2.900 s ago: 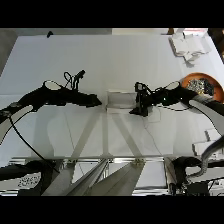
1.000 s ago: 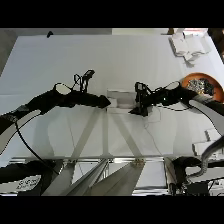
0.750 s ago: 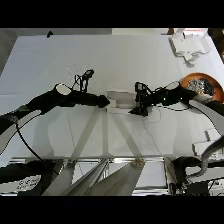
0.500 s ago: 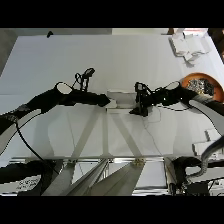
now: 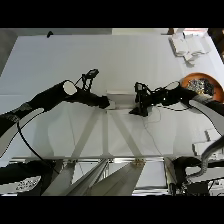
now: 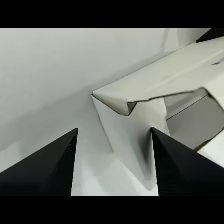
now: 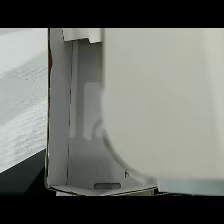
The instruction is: Fold the box and place the chain.
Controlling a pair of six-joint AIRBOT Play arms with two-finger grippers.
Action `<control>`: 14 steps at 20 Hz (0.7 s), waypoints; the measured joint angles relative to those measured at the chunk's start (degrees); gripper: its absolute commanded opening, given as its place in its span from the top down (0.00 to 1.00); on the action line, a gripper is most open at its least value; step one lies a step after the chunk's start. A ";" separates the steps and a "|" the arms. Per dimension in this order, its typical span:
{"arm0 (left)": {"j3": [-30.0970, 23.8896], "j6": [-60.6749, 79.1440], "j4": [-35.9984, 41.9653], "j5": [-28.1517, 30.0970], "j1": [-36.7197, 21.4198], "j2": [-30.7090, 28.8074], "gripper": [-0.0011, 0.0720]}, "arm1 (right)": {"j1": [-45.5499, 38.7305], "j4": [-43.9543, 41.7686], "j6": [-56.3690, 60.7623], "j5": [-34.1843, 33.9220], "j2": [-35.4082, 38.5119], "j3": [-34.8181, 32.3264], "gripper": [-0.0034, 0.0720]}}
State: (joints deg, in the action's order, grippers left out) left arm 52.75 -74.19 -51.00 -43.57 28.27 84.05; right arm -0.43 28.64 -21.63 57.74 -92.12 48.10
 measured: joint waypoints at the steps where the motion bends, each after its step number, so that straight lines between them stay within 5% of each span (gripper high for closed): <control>1: 0.31 -1.92 -2.14 -0.24 0.42 0.02 0.28 | 0.00 0.00 0.04 0.02 0.00 0.00 0.30; 14: 6.23 -24.74 -20.87 -2.97 6.45 0.55 0.29 | 0.00 0.07 0.17 -0.13 0.00 0.00 0.30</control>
State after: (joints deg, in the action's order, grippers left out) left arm 58.98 -98.94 -71.88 -46.54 34.72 84.60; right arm -0.43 28.71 -21.45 57.60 -92.12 48.10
